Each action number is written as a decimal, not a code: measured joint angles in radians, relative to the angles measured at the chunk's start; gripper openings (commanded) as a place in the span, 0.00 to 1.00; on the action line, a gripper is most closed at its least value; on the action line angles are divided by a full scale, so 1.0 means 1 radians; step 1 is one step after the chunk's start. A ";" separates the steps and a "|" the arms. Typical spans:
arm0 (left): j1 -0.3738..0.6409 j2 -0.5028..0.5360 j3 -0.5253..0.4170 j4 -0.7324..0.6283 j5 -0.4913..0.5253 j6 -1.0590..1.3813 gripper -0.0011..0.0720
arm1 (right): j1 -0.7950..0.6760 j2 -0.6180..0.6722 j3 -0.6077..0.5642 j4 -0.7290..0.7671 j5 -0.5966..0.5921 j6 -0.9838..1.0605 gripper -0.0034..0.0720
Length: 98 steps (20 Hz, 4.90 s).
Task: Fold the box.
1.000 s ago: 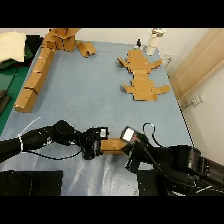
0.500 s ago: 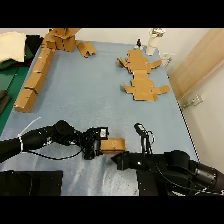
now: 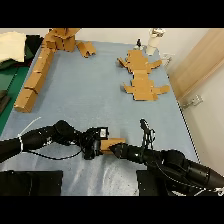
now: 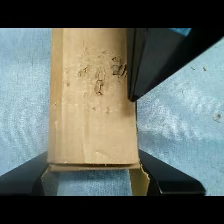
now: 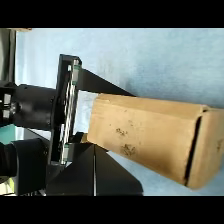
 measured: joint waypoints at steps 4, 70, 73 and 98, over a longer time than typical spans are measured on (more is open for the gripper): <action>0.000 0.000 0.000 0.000 0.000 0.000 0.73 | -0.002 -0.006 -0.014 -0.025 -0.022 0.004 0.05; 0.688 -0.347 0.782 0.629 0.114 -1.163 0.73 | -0.002 0.097 0.286 -1.069 -1.137 0.497 0.05; 0.723 -0.487 0.962 0.708 0.070 -1.255 0.73 | -0.002 0.097 0.286 -1.078 -1.128 0.500 0.05; 0.774 -0.727 1.253 1.007 -0.061 -1.579 0.77 | -0.002 0.097 0.286 -1.130 -1.086 0.550 0.05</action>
